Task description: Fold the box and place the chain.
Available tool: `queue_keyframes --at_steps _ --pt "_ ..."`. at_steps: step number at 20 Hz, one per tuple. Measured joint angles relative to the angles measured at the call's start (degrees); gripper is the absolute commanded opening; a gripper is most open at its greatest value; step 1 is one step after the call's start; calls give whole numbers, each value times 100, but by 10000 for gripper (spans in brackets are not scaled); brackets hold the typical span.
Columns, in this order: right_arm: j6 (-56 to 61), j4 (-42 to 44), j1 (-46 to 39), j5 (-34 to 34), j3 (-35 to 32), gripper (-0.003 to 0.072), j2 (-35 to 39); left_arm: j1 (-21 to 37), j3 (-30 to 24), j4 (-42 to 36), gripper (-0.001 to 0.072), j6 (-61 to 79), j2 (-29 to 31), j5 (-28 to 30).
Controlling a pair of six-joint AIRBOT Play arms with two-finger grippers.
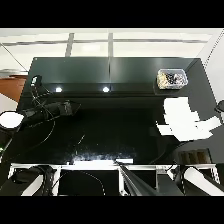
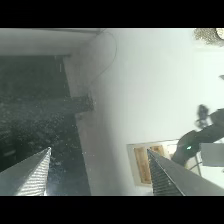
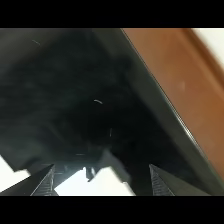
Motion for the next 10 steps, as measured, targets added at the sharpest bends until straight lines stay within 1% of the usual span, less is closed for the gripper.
queue_keyframes --at_steps 3,5,8,10 --pt "-326 192 -339 -361 481 720 -662 -2 0 2 700 11 0 -11" --pt "-925 470 -442 -686 802 720 -1038 -2 0 2 700 11 0 -13" --pt "-1921 903 -516 -1419 1169 720 -1565 0 0 7 699 11 0 -15" --pt "-2417 1139 -560 -1878 1287 720 -1818 -2 0 7 699 9 0 -15"
